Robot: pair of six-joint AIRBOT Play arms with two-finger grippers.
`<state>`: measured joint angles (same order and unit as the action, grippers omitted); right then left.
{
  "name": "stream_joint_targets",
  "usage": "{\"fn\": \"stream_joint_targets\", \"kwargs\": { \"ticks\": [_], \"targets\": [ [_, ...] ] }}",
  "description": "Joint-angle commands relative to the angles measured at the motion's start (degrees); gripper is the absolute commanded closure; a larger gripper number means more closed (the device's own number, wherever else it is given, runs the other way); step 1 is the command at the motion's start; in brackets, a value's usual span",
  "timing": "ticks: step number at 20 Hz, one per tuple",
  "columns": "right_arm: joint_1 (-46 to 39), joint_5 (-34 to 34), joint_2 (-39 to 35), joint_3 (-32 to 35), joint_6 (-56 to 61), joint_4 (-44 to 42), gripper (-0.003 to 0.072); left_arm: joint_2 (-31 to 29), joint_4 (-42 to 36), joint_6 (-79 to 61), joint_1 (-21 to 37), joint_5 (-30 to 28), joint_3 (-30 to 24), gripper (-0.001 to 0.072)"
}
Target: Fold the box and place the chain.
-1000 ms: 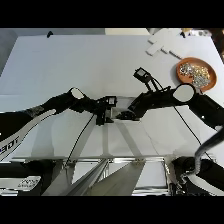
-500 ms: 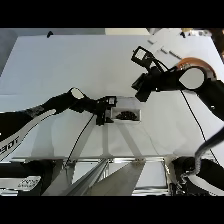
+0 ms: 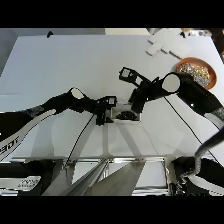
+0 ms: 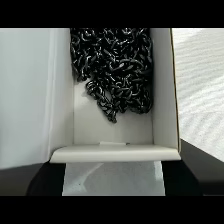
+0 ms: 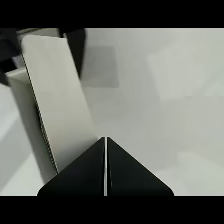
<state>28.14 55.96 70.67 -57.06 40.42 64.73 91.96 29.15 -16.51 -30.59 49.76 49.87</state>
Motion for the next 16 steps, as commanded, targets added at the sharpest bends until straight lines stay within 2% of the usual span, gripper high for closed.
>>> {"fn": "stream_joint_targets", "kwargs": {
  "ticks": [1,2,3,4,5,11,16],
  "targets": [
    [2.6,3.5,-0.5,0.6,-0.5,-2.3,0.0620,0.0,0.0,0.0,0.0,0.0,0.0,0.0383],
    [3.0,4.2,-0.8,0.7,-0.6,-2.1,0.0613,0.0,0.0,0.0,0.0,0.0,0.0,0.0383],
    [3.2,5.6,-1.0,0.7,-1.9,-2.2,0.0573,0.0,0.0,0.0,0.0,0.0,0.0,0.0383],
    [3.2,6.7,-1.1,0.7,-2.1,-2.4,0.0489,0.0,0.0,0.0,0.0,0.0,0.0,0.0383],
    [3.2,8.0,-1.1,0.7,-2.1,-2.6,0.0438,0.0,0.0,0.0,0.0,0.0,0.0,0.0383],
    [3.2,9.4,-1.1,0.7,-3.5,-1.9,0.0402,0.0,0.0,0.0,0.0,0.0,0.0,0.0383],
    [3.2,5.0,-1.1,1.8,-3.5,1.4,0.0403,0.0,0.0,0.0,0.0,0.0,0.0,0.0383]
  ]
}}
